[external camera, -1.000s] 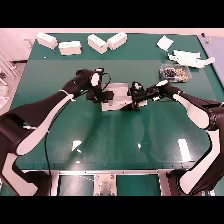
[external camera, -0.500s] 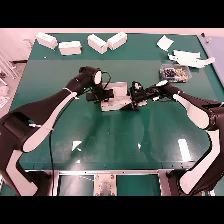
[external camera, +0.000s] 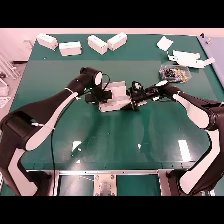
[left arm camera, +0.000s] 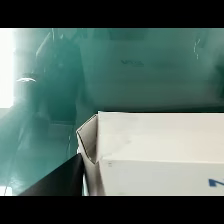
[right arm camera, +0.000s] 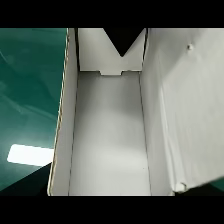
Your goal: Fold the box and place the chain.
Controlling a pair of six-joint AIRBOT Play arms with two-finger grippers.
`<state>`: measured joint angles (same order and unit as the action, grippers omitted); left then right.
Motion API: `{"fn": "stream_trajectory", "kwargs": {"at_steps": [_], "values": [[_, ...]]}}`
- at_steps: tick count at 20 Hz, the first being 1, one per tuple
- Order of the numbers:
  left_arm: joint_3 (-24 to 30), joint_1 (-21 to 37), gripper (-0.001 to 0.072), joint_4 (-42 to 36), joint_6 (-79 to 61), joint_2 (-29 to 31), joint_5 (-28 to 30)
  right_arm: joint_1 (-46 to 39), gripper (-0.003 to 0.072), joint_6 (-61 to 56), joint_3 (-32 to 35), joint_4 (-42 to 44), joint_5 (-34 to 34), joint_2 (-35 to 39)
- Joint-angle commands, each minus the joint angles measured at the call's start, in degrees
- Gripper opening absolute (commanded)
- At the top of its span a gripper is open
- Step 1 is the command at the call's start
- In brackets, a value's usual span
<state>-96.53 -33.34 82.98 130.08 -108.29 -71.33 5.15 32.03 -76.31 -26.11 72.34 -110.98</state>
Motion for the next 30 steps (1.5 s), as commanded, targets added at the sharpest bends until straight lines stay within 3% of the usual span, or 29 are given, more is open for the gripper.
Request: {"fn": "stream_trajectory", "kwargs": {"at_steps": [1, 16, 18, 30], "values": [[-0.02, -0.44, 0.0289, -1.84, -0.04, -0.61, 2.36, 0.0, 0.0569, -0.07, 0.02, -0.22, -0.26, -0.02], [-5.95, -0.55, 0.0291, -6.25, -4.22, -0.59, 0.2, 0.0, 0.0569, -0.07, 0.02, -0.22, -0.26, -0.02], [-6.19, -0.55, 0.0437, -6.23, -4.63, -0.59, -0.63, 0.0, 0.0569, -0.07, 0.02, -0.22, -0.24, -0.02], [-7.54, -0.26, 0.0433, -4.37, -3.82, -0.59, -5.22, 0.0, 0.0569, -0.07, 0.02, -0.22, -0.24, -0.02]]}}
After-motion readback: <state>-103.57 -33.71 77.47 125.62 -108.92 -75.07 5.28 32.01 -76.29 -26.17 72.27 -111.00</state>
